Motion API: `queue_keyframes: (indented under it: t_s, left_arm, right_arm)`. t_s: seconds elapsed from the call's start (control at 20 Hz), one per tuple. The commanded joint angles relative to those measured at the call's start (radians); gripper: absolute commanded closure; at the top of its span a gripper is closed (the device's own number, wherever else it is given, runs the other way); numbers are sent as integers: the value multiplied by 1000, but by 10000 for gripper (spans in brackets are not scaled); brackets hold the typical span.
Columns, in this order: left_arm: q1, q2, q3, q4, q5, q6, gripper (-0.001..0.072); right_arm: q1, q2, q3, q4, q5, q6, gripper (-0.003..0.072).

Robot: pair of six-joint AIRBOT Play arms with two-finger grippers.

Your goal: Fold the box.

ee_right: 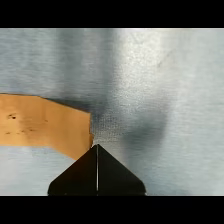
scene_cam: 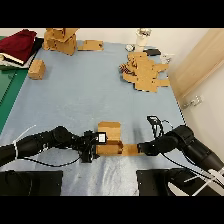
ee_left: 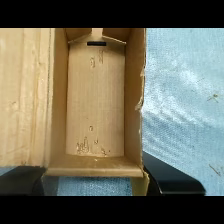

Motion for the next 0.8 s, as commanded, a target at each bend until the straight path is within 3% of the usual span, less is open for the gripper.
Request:
queue_keyframes:
  t_s: [0.0, 0.25, 0.75]
  left_arm:
    - [0, -1, 1, 1, 0, 0, 255]
    - [0, -1, 1, 0, 0, 0, 255]
    - [0, -1, 1, 0, 0, 0, 255]
  right_arm:
    - [1, 91, 2, 29, 0, -15, 683]
    - [1, 107, 0, 104, 8, -55, 684]
    - [1, -93, 0, 308, 179, -224, 683]
